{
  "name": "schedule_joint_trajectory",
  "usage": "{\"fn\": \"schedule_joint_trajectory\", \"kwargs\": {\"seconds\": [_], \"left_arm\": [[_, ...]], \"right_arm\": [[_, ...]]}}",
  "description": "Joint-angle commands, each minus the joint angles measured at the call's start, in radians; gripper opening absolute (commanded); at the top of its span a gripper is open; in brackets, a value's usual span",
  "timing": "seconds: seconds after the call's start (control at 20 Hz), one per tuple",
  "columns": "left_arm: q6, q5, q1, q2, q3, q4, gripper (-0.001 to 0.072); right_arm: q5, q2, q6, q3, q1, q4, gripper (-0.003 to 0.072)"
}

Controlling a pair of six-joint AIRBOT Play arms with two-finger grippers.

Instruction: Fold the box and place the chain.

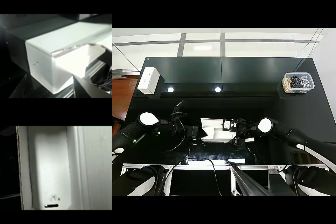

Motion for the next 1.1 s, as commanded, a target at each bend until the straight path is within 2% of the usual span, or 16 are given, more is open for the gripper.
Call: {"fn": "schedule_joint_trajectory", "kwargs": {"seconds": [0.0, 0.3, 0.65, 1.05], "left_arm": [[-0.015, 0.019, -0.011, 0.001, 0.001, 0.003, 0.0708], [-0.015, 0.063, -0.011, 0.001, 0.001, -0.013, 0.0709], [-0.015, 0.066, -0.012, 0.001, 0.001, -0.064, 0.0709], [-0.058, 0.111, -0.087, 0.001, 0.001, -0.049, 0.0707]], "right_arm": [[0.0, 0.0, 0.0, 0.0, 0.0, 0.0, 0.0464], [0.0, 0.0, 0.0, 0.0, 0.0, 0.0, 0.0464], [0.0, 0.0, 0.0, 0.0, 0.0, 0.0, 0.0464], [0.0, 0.0, 0.001, 0.0, 0.0, 0.0, 0.0464]]}}
